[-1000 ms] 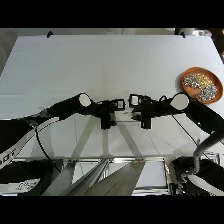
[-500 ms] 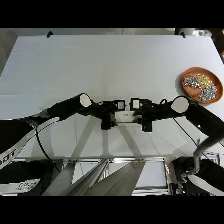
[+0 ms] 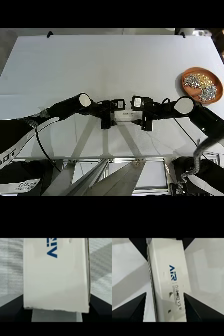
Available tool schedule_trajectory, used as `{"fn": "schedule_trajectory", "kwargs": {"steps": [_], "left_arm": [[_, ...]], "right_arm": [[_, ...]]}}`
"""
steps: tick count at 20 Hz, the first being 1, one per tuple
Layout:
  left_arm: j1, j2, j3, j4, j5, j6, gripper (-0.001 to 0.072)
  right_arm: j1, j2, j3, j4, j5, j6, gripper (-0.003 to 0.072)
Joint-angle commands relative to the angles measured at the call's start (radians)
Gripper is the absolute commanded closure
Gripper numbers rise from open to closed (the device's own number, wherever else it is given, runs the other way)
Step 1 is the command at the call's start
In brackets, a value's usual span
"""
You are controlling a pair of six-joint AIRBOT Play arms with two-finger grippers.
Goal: Fold the box and place the chain.
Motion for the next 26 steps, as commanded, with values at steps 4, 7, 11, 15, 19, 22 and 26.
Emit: {"fn": "schedule_trajectory", "kwargs": {"steps": [4,7,11,15,19,22,26], "left_arm": [[0.000,0.000,0.000,0.000,-0.002,0.002,0.0318],[0.000,0.000,0.000,0.000,-0.002,0.002,0.0318],[0.000,0.000,0.000,0.000,-0.002,0.002,0.0318],[0.000,0.000,0.000,0.000,-0.002,0.002,0.0318],[0.000,0.000,0.000,0.000,-0.002,0.002,0.0318],[0.000,0.000,0.000,0.000,-0.002,0.002,0.0318],[0.000,0.000,0.000,0.000,-0.002,0.002,0.0318]], "right_arm": [[-0.003,0.097,0.000,0.024,0.006,0.073,0.0161],[-0.003,0.150,0.000,0.042,0.051,0.227,0.0370],[-0.003,0.153,-0.029,0.068,0.076,0.272,0.0679],[-0.002,0.153,-0.113,0.324,-0.117,0.252,0.0678],[-0.003,0.153,-0.252,0.641,-0.289,0.127,0.0682],[-0.002,0.152,-0.286,0.743,-0.264,0.005,0.0682],[-0.002,0.126,-0.290,0.749,-0.257,-0.036,0.0682]]}}
